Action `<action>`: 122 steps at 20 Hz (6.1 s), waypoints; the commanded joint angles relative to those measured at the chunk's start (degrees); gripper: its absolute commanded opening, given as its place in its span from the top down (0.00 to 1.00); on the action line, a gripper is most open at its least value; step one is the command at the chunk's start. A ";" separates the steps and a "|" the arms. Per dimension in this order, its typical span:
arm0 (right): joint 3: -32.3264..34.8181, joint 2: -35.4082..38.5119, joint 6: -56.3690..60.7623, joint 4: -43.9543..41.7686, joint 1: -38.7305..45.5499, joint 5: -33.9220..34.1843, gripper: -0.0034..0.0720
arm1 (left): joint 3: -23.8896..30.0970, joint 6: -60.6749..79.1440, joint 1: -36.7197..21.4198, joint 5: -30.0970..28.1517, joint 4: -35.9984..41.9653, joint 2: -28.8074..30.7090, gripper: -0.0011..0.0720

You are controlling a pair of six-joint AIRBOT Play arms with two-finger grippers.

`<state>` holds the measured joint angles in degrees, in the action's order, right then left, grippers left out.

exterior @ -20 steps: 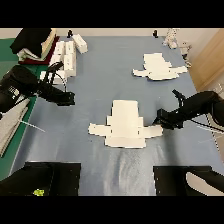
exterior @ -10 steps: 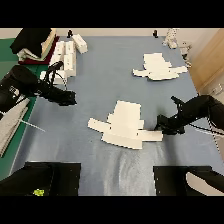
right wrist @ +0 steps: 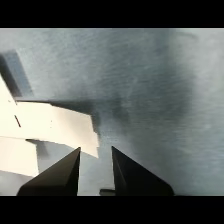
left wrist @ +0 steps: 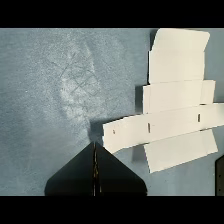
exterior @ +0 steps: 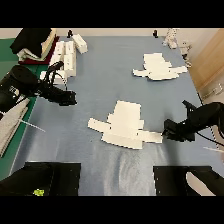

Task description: Fold the box.

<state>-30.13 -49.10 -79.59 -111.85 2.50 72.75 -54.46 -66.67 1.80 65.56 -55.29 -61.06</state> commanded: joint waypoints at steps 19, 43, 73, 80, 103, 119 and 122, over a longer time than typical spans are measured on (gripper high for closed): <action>10.73 2.80 -16.72 -14.21 11.21 -4.50 0.56 | 0.00 -0.74 0.00 1.53 0.17 0.00 0.52; 6.69 -13.73 -48.26 -35.58 6.78 -2.86 0.58 | 0.00 -0.81 0.02 3.67 7.74 -0.07 0.60; 4.04 -4.26 -45.07 -33.16 -16.20 -20.96 0.95 | 2.03 6.47 -5.53 9.33 14.47 -12.59 0.60; 4.04 -4.42 -43.36 -32.98 -16.22 -20.81 0.95 | 0.76 22.27 -0.22 4.13 28.35 -26.69 0.60; 4.02 -4.50 -42.12 -30.16 -16.20 -19.78 0.94 | -7.67 37.57 3.56 21.68 29.14 -35.69 0.97; -8.22 -4.37 -14.16 3.23 -16.13 -28.74 0.17 | -2.89 65.29 8.72 8.48 32.57 -23.47 0.97; -13.86 -4.37 -11.21 4.39 -16.13 -29.18 0.17 | 4.24 71.93 13.55 -3.50 32.61 -16.61 0.98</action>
<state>-39.20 -53.52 -95.88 -110.08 -13.58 44.10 -55.27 -2.48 11.73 72.84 -22.31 -83.15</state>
